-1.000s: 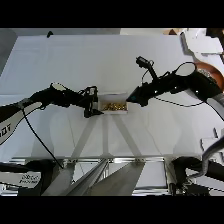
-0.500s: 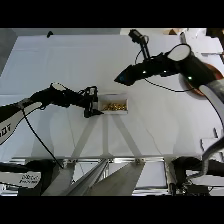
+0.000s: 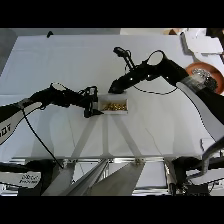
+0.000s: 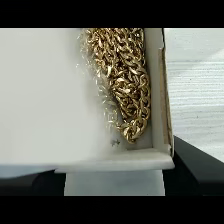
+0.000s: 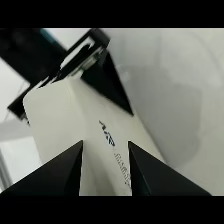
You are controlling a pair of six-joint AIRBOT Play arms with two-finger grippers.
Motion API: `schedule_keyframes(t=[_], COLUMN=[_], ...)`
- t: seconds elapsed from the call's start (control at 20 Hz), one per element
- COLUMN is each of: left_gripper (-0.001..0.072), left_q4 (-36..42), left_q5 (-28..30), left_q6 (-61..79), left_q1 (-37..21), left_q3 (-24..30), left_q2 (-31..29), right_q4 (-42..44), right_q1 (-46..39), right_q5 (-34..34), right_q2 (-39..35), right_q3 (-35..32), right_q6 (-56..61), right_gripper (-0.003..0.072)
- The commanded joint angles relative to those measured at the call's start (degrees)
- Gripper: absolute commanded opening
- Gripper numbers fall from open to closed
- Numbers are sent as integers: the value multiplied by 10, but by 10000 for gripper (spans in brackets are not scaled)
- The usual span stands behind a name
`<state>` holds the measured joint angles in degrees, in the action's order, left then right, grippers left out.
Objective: Fold the box and place the chain.
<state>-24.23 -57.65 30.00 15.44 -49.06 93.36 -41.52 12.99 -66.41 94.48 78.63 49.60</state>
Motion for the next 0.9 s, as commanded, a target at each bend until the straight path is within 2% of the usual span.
schedule_keyframes(t=[0.0, 0.15, 0.35, 0.85], left_gripper=[276, 276, 276, 276], left_q4=[0, 0, 0, 0], left_q5=[0, 0, 0, 0], left_q6=[0, 0, 0, 0], left_q1=[0, 0, 0, 0], left_q3=[0, 0, 0, 0], left_q2=[0, 0, 0, 0], right_q4=[-39, -56, -94, -109], right_q1=[5, 15, 29, 80], right_q5=[-34, -6, 76, 215], right_q2=[-1, -35, -89, -202], right_q3=[1, -26, -94, -227], right_q6=[-15, -65, -92, -269], right_gripper=[320, 320, 320, 320])
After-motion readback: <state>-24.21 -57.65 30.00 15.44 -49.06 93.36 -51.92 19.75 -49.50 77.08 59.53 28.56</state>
